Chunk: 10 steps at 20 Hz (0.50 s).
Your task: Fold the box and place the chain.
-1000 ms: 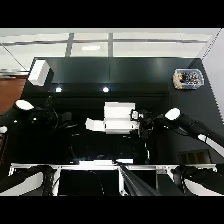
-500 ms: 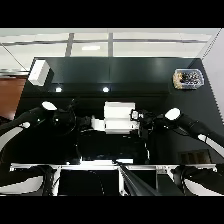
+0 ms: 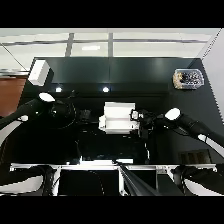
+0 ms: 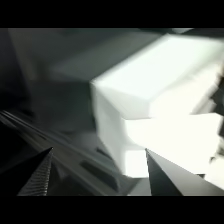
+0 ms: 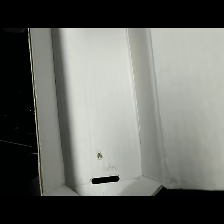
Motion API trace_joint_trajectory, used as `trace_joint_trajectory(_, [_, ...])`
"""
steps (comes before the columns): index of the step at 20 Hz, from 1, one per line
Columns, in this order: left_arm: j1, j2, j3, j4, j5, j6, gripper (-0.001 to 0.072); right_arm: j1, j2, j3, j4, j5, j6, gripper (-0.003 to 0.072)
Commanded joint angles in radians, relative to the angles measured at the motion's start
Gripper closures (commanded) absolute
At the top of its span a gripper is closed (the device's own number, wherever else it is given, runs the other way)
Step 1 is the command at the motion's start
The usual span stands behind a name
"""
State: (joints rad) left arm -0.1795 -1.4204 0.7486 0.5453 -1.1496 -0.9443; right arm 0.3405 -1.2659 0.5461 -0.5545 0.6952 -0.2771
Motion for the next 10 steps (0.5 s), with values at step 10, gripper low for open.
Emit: trace_joint_trajectory(10, [-0.162,0.0,0.125,0.099,-0.012,-0.122,0.0214,0.001,0.0,0.0,0.0,0.0,0.0,0.0559])
